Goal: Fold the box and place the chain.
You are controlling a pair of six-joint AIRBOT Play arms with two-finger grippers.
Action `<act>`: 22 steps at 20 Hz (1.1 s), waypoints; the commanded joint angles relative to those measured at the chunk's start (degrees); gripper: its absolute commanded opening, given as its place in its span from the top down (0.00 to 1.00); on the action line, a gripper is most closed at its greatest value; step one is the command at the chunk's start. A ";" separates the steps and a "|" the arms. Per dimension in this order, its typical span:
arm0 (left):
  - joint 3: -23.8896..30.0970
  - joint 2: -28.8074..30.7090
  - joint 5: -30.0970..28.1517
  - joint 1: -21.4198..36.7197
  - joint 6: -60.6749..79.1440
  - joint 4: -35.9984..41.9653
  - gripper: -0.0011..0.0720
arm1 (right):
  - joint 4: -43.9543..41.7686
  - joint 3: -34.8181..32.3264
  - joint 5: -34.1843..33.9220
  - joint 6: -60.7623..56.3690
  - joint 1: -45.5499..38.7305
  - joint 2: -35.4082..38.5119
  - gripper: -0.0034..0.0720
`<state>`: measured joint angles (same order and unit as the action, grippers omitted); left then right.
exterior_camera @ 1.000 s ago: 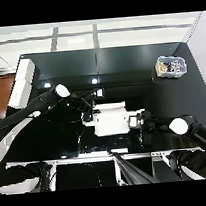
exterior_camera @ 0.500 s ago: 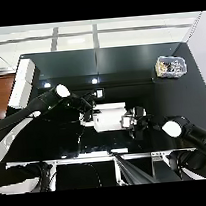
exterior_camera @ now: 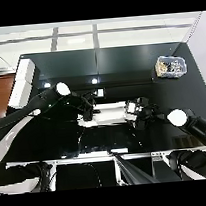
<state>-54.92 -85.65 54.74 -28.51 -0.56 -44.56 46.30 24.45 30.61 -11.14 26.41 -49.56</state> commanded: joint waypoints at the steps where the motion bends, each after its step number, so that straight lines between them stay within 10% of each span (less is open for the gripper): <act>1: -0.31 -0.37 1.68 -0.15 -1.60 -0.87 0.95 | -7.61 0.17 0.98 4.59 -2.40 -1.29 0.02; 9: -0.31 -0.37 1.60 -2.14 -2.91 -4.48 0.95 | -23.43 0.20 6.38 23.96 -2.43 -8.07 0.02; 22: -0.31 -0.37 1.25 -2.14 -4.20 -4.48 0.95 | -18.58 0.20 8.59 29.18 -2.43 -16.39 0.02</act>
<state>-55.22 -85.97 56.21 -30.63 -4.60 -48.93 26.63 24.62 38.94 17.41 23.97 -64.99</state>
